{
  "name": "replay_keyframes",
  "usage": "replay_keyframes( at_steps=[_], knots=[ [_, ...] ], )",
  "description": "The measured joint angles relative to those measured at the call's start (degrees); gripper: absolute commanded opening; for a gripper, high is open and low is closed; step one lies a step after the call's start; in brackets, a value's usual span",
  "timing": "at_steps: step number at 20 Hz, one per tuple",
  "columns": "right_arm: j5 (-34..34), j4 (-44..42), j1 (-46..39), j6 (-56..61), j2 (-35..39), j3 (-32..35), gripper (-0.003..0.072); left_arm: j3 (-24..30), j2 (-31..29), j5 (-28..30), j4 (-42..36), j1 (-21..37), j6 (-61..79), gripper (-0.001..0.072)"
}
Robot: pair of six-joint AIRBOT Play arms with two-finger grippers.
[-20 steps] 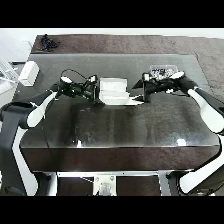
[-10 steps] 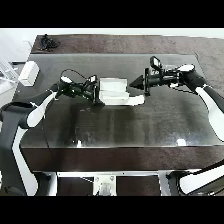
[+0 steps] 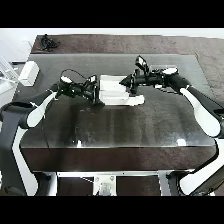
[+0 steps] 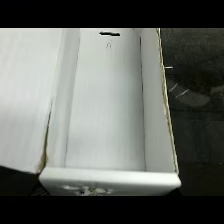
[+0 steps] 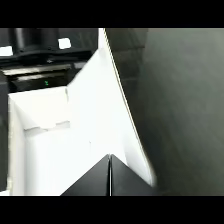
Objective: Fold the box and place the chain.
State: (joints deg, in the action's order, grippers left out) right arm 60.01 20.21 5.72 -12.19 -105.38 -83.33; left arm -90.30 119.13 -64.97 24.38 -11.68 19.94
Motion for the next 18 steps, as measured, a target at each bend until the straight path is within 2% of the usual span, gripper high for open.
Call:
replay_keyframes(
  at_steps=[5, 11, 14, 18],
  knots=[
    [-1.9, 7.6, 0.9, 4.1, -3.7, -3.4, 0.0008, 0.0, 0.0, 0.0, 0.0, 0.0, 0.0, 0.0371],
    [-1.9, 14.4, 1.5, 5.6, -4.0, -5.9, 0.0008, 0.0, 0.0, 0.0, 0.0, 0.0, 0.0, 0.0371],
    [-1.9, 14.4, 1.5, 6.0, -0.9, -7.4, 0.0005, 0.0, 0.0, 0.0, 0.0, 0.0, 0.0, 0.0371],
    [-1.8, 18.5, 1.3, 10.2, 7.5, -6.0, 0.0006, 0.0, 0.0, 0.0, 0.0, 0.0, 0.0, 0.0371]
  ],
)
